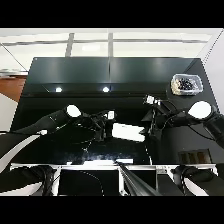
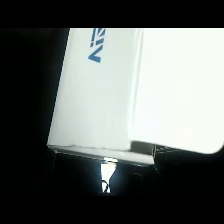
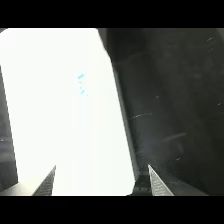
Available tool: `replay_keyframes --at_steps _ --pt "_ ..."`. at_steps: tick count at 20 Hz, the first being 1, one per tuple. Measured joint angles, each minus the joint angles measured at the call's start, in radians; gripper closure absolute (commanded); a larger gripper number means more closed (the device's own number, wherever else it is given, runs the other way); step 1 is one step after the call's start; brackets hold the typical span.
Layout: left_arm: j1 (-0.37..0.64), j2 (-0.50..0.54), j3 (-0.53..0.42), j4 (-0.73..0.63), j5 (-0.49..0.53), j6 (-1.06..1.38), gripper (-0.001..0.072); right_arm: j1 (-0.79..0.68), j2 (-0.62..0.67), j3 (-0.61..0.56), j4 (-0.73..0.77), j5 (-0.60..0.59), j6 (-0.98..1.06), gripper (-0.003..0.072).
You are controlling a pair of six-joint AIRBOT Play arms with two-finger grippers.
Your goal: Fold the box and place the chain.
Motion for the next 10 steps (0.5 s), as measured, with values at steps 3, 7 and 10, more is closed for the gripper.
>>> replay_keyframes --at_steps 3,7,10 --pt "0.0 0.0 0.0 0.001 0.002 -0.001 0.0314 0.002 0.001 -0.007 -0.002 0.012 0.0 -0.0017" --pt "0.0 0.0 0.0 0.002 0.003 -0.002 0.0314 0.004 0.016 -0.01 -0.007 0.032 0.016 -0.0016" --pt "0.0 0.0 0.0 0.002 0.004 -0.002 0.0314 0.027 0.025 -0.018 -0.015 0.036 0.054 -0.0007"
